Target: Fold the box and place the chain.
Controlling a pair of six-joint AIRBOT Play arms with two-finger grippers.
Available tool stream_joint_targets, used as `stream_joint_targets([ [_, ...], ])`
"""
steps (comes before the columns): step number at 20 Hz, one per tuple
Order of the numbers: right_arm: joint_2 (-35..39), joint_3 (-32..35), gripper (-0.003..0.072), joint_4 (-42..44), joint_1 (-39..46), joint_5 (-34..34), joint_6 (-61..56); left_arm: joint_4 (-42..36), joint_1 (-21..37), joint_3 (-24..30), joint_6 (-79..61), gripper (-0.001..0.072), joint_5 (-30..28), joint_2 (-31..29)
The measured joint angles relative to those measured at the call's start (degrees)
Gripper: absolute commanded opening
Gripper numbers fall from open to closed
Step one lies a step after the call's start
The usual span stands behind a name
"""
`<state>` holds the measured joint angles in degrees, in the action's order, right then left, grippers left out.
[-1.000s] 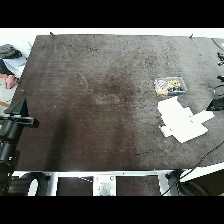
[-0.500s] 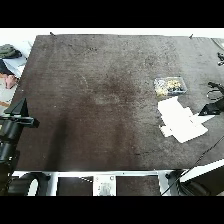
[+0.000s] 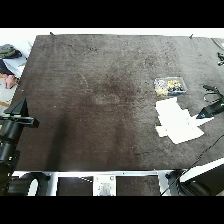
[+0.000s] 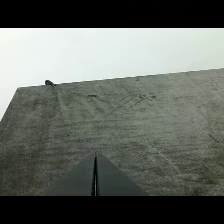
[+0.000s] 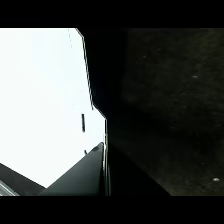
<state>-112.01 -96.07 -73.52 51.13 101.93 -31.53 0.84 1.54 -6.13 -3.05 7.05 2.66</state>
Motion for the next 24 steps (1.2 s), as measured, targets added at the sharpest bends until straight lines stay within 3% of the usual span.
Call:
stream_joint_targets([
  [5, 2.23, 3.98, -0.0009, 9.14, -1.11, 1.14, -1.05, 0.02, 0.0, 0.02, 0.0, 0.0013, -0.02, 0.0],
  [10, 10.45, 19.93, -0.001, 22.18, -6.03, -1.88, -0.37, 0.02, 0.0, 0.02, 0.0, 0.0014, -0.02, 0.0],
  [14, 19.1, 36.61, -0.0009, 36.2, -14.43, -14.8, 2.05, 0.0, 0.0, 0.0, 0.0, 0.0014, 0.0, 0.0],
  [16, 21.49, 41.64, -0.0009, 42.99, -21.0, -22.53, 2.45, 0.0, 0.0, 0.0, 0.0, 0.0013, 0.0, 0.0],
  [19, 22.95, 44.26, -0.0009, 50.05, -32.09, -33.81, 1.66, 0.0, 0.0, 0.02, 0.0, 0.0013, -0.02, 0.0],
  [24, 23.5, 41.46, -0.0009, 53.86, -44.92, -50.53, -3.02, 0.02, 0.0, 0.0, 0.0, 0.0014, 0.02, 0.0],
])
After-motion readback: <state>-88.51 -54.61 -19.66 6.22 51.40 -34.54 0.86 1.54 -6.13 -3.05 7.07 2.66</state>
